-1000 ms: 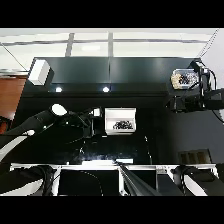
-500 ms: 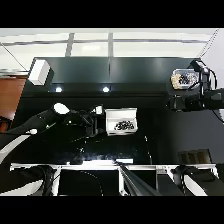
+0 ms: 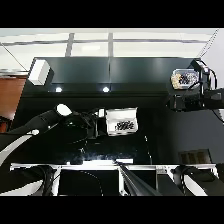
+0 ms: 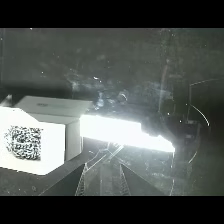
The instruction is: Fold the box and place the chain.
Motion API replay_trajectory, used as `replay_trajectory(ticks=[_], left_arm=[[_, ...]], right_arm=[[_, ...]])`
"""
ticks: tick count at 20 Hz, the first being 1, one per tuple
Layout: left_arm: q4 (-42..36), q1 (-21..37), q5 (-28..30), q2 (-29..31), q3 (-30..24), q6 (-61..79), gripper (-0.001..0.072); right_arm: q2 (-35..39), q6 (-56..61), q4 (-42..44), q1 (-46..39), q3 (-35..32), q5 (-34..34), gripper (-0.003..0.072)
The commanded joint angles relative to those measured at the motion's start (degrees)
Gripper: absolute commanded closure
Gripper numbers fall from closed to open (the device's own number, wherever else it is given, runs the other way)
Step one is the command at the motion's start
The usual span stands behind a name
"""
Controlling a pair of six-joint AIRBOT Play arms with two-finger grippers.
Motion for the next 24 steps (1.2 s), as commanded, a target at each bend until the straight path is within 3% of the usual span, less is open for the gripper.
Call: replay_trajectory(ticks=[1, 24], left_arm=[[-0.1, -0.9, -0.1, -0.1, 0.0, -0.5, 0.0], [-0.7, -5.7, 7.0, -0.1, 0.1, -3.9, 0.0]], right_arm=[[0.0, 0.0, 0.0, 0.0, 0.0, -0.3, 0.0412], [0.0, 0.0, 0.9, 0.0, 0.0, -1.0, 0.0412]])
